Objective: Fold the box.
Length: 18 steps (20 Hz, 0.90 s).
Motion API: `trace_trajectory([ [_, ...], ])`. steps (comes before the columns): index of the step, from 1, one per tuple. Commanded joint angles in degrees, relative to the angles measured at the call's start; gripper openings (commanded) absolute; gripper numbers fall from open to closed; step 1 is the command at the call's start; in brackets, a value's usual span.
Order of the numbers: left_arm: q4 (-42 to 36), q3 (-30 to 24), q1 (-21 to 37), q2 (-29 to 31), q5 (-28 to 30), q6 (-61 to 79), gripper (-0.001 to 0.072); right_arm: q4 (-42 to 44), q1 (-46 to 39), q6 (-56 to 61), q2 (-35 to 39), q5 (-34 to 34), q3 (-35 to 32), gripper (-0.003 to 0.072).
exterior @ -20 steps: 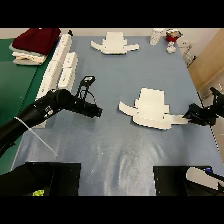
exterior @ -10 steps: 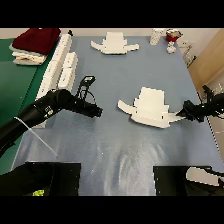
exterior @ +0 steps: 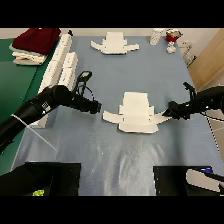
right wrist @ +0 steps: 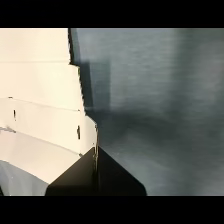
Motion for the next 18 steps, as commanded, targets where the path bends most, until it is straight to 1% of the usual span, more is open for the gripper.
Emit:
trace_trajectory([
  [1, -0.26, 3.74, 5.25, -0.02, -8.66, -0.44, 0.0322, 0.20, 6.67, -0.02, 6.93, 2.36, -6.32, 0.0003],
  [2, -0.72, 4.20, 7.41, -0.02, -10.91, -0.22, 0.0323, 0.26, 7.85, -0.02, 10.21, 3.34, -8.98, 0.0003],
  [4, -5.14, 4.15, 11.78, -0.28, -13.84, 4.11, 0.0323, 0.00, 10.93, -1.22, 17.07, 6.97, -13.55, 0.0004],
  [6, -14.40, 4.15, 16.35, -1.97, -17.03, 11.63, 0.0323, -1.09, 14.05, -1.62, 21.88, 11.02, -16.98, 0.0005],
  [9, -29.49, 4.15, 21.86, -6.75, -22.47, 22.08, 0.0324, 0.26, 16.81, -0.90, 22.88, 11.69, -20.04, 0.0004],
  [10, -32.20, 4.15, 22.71, -8.41, -23.78, 24.04, 0.0324, 0.90, 18.01, -1.53, 23.12, 13.14, -20.96, 0.0004],
  [12, -32.61, 4.15, 23.08, -11.39, -25.05, 25.14, 0.0324, 1.20, 20.24, -1.53, 23.96, 16.59, -22.01, 0.0003],
  [14, -32.52, 4.15, 22.82, -14.08, -25.05, 25.77, 0.0324, 1.70, 21.86, -1.42, 25.49, 19.08, -22.10, 0.0003],
  [18, -33.62, 4.15, 21.99, -18.34, -24.85, 28.55, 0.0324, 1.73, 22.45, 0.72, 27.71, 19.45, -22.12, 0.0003],
])
